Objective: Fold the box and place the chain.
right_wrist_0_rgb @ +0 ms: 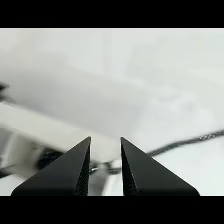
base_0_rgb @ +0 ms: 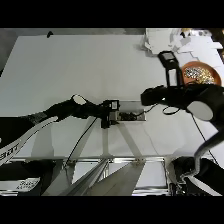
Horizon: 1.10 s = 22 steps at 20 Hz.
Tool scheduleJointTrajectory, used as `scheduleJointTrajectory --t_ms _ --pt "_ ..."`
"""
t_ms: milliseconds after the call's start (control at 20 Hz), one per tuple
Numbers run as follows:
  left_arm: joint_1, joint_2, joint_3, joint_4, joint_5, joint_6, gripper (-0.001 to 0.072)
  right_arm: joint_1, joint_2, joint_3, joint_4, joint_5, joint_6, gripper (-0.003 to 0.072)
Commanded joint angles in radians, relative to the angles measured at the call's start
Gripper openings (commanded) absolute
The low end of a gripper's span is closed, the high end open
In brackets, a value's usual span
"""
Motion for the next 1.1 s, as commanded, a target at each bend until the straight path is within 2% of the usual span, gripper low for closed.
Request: scheduleJointTrajectory --t_ms 0,150,200,300,350,400,450,700,1050 --pt "0.000 0.000 0.000 0.000 0.000 0.000 0.0070 -0.205 -0.063 0.003 -0.032 0.040 -0.060 0.0251" --pt "0.000 0.000 0.000 0.000 0.000 0.000 0.0070 -0.315 -0.198 0.003 -0.031 0.037 -0.084 0.0534" --pt "0.000 0.000 0.000 0.000 0.000 0.000 0.0070 -0.338 -0.243 0.003 -0.031 0.034 -0.092 0.0551" --pt "0.000 0.000 0.000 0.000 0.000 0.000 0.0070 -0.364 -0.315 0.003 -0.031 0.010 -0.094 0.0516" --pt "0.000 0.000 0.000 0.000 0.000 0.000 0.0070 -0.371 -0.344 0.003 -0.030 -0.008 -0.093 0.0484" --pt "0.000 0.000 0.000 0.000 0.000 0.000 0.0070 -0.378 -0.374 0.003 -0.030 -0.028 -0.092 0.0406" --pt "0.000 0.000 0.000 0.000 0.000 0.000 0.0070 -0.385 -0.400 0.003 -0.031 -0.043 -0.080 0.0393" --pt "0.000 0.000 0.000 0.000 0.000 0.000 0.0070 -0.421 -0.487 0.003 -0.030 -0.098 -0.074 0.0389" --pt "0.000 0.000 0.000 0.000 0.000 0.000 0.0070 -0.431 -0.530 0.003 -0.031 -0.113 -0.074 0.0385"
